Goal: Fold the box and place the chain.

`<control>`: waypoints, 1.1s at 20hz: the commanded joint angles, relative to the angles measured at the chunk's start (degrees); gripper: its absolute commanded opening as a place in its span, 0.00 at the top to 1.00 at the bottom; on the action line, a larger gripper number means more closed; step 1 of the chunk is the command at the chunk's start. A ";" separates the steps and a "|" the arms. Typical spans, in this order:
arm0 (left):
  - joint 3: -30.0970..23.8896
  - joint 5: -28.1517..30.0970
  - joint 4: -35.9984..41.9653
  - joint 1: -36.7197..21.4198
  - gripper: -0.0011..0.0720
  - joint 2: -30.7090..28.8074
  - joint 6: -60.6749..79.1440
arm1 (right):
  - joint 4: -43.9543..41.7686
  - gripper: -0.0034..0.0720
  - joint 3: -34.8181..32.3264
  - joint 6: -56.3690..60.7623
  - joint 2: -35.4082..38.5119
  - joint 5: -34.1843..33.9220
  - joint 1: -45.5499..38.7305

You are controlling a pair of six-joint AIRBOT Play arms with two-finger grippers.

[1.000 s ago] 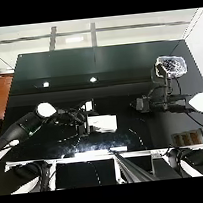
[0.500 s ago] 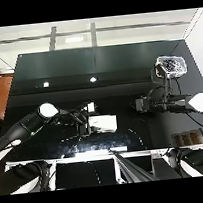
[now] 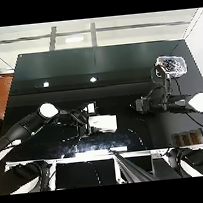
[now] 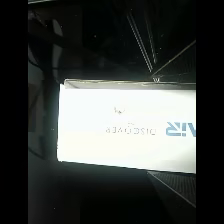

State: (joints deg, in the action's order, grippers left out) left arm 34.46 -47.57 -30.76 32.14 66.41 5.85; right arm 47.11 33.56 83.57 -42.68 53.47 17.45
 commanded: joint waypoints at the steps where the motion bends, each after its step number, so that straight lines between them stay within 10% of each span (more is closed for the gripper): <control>1: -0.02 -0.46 0.04 0.00 0.01 0.66 0.02 | 0.00 0.93 0.04 0.00 0.04 0.28 0.07; 18: -0.02 6.34 -0.33 4.46 0.03 7.65 -0.07 | 0.09 0.93 0.04 -0.02 0.04 0.28 0.07; 22: 1.01 6.47 -0.87 4.31 0.44 6.01 -3.87 | 0.11 0.93 0.04 -0.02 0.04 0.31 0.07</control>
State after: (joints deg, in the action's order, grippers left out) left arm 34.74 -41.95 -31.29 36.21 73.19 4.99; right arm 47.20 33.56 83.55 -42.68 53.74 17.45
